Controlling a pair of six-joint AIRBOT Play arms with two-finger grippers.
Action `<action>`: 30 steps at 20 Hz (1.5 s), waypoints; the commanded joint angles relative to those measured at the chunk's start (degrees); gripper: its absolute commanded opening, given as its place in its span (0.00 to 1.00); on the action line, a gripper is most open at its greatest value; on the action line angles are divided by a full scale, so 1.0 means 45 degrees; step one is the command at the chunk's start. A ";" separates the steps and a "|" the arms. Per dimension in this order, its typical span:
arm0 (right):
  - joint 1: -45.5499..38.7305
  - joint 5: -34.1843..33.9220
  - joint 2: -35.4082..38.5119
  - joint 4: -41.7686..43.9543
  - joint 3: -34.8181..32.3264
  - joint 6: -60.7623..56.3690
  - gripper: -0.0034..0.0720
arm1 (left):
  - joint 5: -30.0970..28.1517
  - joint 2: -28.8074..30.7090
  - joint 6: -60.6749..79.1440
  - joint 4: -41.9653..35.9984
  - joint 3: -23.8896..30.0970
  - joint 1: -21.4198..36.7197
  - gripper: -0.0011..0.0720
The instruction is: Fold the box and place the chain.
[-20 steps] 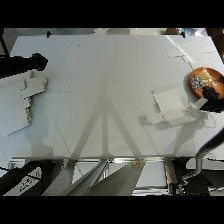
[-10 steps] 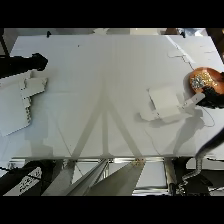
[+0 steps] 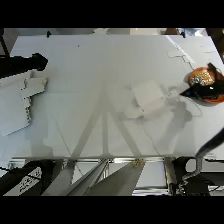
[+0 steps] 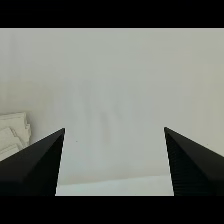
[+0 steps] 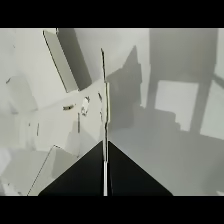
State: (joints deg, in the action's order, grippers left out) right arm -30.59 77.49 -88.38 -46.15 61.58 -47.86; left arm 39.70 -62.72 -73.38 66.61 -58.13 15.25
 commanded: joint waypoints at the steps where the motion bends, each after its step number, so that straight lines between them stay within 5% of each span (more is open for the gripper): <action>1: 0.2336 -0.2861 0.0010 0.1540 -0.0209 -0.0374 0.06 | 0.0000 0.0010 0.0000 0.0000 -0.0010 0.0010 0.96; 8: 0.7737 -0.7150 0.0010 0.1846 -0.0214 -0.3128 0.06 | 0.0000 0.0010 0.0000 0.0005 -0.0015 0.0010 0.96; 13: 1.1001 -0.9228 0.0024 -0.2249 -0.0214 -0.9306 0.06 | 0.0000 0.0010 0.0000 0.0005 -0.0010 0.0010 0.96; 16: 1.1924 -0.8942 0.0063 -0.4294 -0.0209 -1.0239 0.07 | 0.0000 0.0010 0.0000 0.0005 -0.0015 0.0010 0.96; 17: 1.1948 -0.8723 0.0141 -0.4308 -0.0209 -1.0234 0.14 | 0.0000 0.0010 0.0000 0.0005 -0.0015 0.0010 0.96; 19: 1.1871 -0.8364 0.0520 -0.4352 -0.0204 -1.0234 0.60 | 0.0000 0.0010 0.0000 0.0005 -0.0010 0.0010 0.96; 20: 1.1832 -0.8194 0.0797 -0.4391 -0.0204 -1.0229 0.65 | -0.0005 0.0010 0.0000 0.0000 -0.0010 0.0010 0.96; 25: 1.1545 -0.7553 0.2531 -0.5882 -0.0194 -1.0132 0.66 | 0.0000 0.0010 0.0000 0.0000 -0.0010 0.0010 0.96; 30: 0.9802 -0.6023 0.2487 -0.5202 0.0743 -0.7470 0.66 | -0.0005 0.0010 0.0000 0.0005 -0.0010 0.0010 0.96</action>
State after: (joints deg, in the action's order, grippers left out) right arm 17.52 46.50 -77.47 -70.94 63.00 -88.20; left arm 39.70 -62.72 -73.38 66.61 -58.13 15.25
